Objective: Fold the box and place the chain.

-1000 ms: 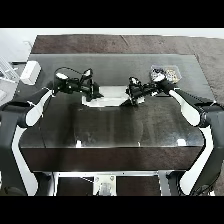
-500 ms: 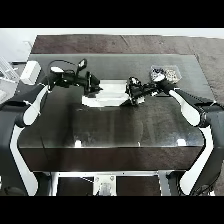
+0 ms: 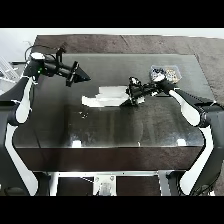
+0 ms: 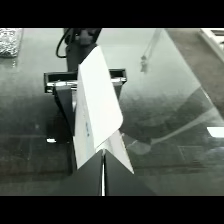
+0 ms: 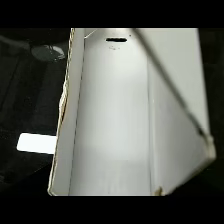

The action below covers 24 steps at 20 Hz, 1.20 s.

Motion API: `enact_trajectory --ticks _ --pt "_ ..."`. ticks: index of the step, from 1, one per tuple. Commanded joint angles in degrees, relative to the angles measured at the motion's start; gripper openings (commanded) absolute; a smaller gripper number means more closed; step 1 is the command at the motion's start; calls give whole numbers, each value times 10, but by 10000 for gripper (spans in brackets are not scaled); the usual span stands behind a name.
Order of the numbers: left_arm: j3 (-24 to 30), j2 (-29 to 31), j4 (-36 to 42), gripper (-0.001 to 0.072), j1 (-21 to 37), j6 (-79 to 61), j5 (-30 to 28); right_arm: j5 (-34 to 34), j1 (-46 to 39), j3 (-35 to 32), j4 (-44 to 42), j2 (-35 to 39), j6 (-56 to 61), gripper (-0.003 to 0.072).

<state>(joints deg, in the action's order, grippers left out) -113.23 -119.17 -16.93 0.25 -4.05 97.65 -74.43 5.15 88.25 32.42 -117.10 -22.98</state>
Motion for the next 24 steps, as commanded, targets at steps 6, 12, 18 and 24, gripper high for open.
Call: enact_trajectory --ticks 6,12,18,24 --pt "3 120 -56 12 -20 43 -50 0 0 0 0 0 0 500" --pt "226 283 -85 12 -74 -58 -271 0 0 0 0 0 0 500" --pt "530 416 73 13 -96 -237 -452 0 0 0 0 0 0 500" --pt "622 400 97 18 -99 -244 -411 0 0 0 0 0 0 500"
